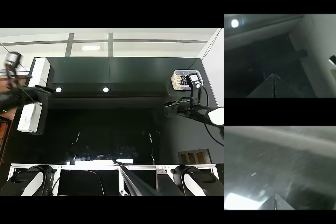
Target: Fold the box and place the chain.
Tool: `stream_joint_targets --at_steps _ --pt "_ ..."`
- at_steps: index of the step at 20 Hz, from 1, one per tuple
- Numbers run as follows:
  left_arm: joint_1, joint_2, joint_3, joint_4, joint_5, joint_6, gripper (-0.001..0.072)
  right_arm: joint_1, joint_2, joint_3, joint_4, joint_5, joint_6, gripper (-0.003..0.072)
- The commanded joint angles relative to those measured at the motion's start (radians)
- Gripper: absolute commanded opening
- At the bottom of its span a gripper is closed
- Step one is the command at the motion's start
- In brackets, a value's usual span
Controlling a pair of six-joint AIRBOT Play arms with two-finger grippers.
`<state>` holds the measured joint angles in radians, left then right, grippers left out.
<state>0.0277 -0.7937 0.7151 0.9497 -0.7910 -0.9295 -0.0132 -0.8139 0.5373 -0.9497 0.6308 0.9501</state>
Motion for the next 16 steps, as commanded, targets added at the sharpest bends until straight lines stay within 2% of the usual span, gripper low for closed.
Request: stream_joint_targets --at_steps 1,16 --pt "-0.156 0.048 -0.135 -0.008 0.188 0.029 0.0025 0.022 0.001 -0.067 -0.008 -0.174 -0.019 0.0014" --pt "-0.161 0.048 -0.141 -0.009 0.182 0.029 0.0025 0.021 0.001 -0.067 -0.008 -0.157 -0.019 0.0014"
